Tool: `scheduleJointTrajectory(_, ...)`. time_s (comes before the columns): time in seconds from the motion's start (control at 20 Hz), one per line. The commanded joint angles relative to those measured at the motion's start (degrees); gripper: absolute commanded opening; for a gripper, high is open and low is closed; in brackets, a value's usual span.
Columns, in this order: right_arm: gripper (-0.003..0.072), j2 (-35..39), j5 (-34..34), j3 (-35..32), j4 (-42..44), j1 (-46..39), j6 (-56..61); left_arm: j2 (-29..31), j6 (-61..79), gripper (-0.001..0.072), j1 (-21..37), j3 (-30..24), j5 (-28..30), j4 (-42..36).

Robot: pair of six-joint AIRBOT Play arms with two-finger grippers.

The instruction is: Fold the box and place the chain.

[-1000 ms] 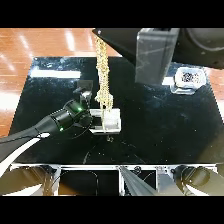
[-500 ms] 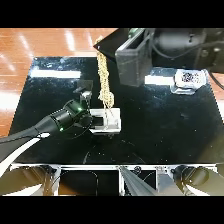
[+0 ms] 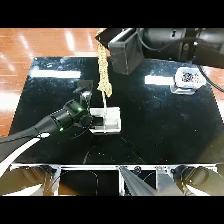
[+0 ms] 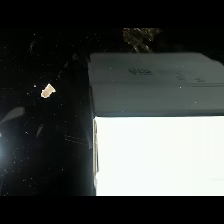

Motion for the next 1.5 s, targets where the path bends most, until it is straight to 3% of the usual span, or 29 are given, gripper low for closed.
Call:
scheduleJointTrajectory(0.0, 0.0018, 0.0, -4.1, 0.2, -1.6, 0.0, -0.1, 0.0, 0.0, 0.0023, 0.0, 0.0, 0.0, 0.0)
scheduleJointTrajectory(0.75, 0.0018, 0.0, -6.8, 0.7, -2.2, 0.0, -0.4, 0.0, 0.0, 0.0023, 0.0, 0.0, 0.0, 0.0)
scheduleJointTrajectory(1.05, 0.0019, 0.0, 3.2, 0.6, -2.2, 0.0, 1.9, 0.0, 0.0, 0.0022, 0.0, 0.0, 0.0, 0.0)
scheduleJointTrajectory(1.45, 0.002, 0.0, 10.8, -0.3, -1.3, 0.0, 4.4, 0.0, 0.0, 0.0023, 0.0, 0.0, 0.0, 0.0)
